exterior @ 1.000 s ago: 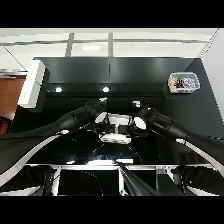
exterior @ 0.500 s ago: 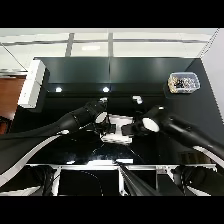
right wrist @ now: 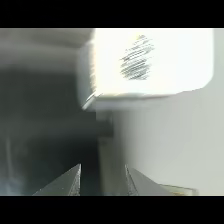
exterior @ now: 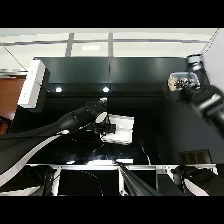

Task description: Fold the box and place the chain.

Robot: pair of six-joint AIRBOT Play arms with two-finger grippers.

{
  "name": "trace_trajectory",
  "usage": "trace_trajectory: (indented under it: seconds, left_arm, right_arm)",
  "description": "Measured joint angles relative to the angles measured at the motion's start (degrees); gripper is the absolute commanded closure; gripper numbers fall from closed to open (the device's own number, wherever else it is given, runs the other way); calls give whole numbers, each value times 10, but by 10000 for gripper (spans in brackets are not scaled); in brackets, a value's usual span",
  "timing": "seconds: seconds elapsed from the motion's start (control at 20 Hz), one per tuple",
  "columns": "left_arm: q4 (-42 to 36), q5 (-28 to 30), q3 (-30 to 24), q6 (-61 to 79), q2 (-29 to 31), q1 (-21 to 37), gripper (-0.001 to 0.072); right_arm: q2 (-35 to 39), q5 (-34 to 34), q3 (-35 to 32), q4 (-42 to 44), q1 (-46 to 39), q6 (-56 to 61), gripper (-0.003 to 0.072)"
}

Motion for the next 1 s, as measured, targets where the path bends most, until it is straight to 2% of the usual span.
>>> trace_trajectory:
  seconds: [0.05, 0.1, 0.15, 0.25, 0.35, 0.6, 0.65, 0.7, 0.85, 1.0]
  left_arm:
    - [0, 0, 0, 0, 0, 0, 680]
    - [0, 0, 0, 0, 0, 0, 680]
    - [0, 0, 0, 0, 0, 0, 680]
    - [0, 0, 0, 0, 0, 0, 680]
    - [0, 0, 0, 1, 0, 0, 680]
    - [0, 0, 0, 2, 0, 0, 680]
    - [0, -1, 0, 1, 0, 0, 680]
    - [0, -2, 0, 1, 0, 0, 680]
    - [1, -2, 0, 1, 0, 0, 680]
    - [2, -2, 0, 1, 0, 0, 680]
  right_arm:
    - [-24, -36, 11, 23, -54, 9, 328]
    - [-55, -61, 30, 62, -110, 14, 44]
    - [-88, -79, 56, 104, -155, 10, -29]
    - [-169, -72, 134, 208, -226, -46, -29]
    - [-259, -18, 239, 279, -268, -98, -28]
    - [-448, 113, 487, 342, -305, -120, -25]
    - [-477, 132, 522, 349, -309, -111, 15]
    - [-500, 147, 548, 350, -313, -104, 76]
    - [-551, 190, 594, 354, -321, -85, 77]
    - [-580, 217, 611, 343, -327, -73, 77]
